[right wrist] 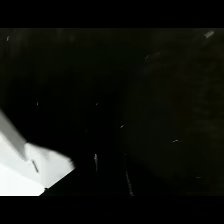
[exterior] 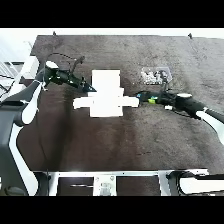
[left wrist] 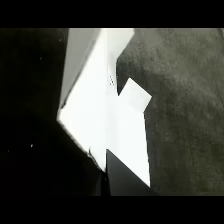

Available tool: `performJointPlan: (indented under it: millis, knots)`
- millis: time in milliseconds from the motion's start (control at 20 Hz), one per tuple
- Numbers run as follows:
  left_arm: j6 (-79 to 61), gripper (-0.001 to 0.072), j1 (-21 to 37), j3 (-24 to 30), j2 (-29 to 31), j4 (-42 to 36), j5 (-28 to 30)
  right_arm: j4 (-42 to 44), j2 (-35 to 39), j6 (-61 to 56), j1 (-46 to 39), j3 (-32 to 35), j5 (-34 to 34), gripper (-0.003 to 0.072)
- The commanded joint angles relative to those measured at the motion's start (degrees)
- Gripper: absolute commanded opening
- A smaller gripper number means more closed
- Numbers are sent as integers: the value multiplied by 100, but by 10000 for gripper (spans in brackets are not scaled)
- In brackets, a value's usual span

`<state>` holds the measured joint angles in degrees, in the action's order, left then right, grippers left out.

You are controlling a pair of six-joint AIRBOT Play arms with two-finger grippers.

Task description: Fold the box and place the chain.

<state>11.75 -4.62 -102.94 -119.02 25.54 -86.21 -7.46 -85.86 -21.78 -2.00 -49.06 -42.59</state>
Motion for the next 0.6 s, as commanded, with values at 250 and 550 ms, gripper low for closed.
performJointPlan:
  millis: [250, 550]
  knots:
    - [-2924, 11, 0, 1867, 916, -516, 1491, -24, 201, 146, -780, 4, -660, 215]
    - [-3480, 12, -136, 1895, 647, -466, 1755, -22, 203, 243, -769, 4, -660, 216]
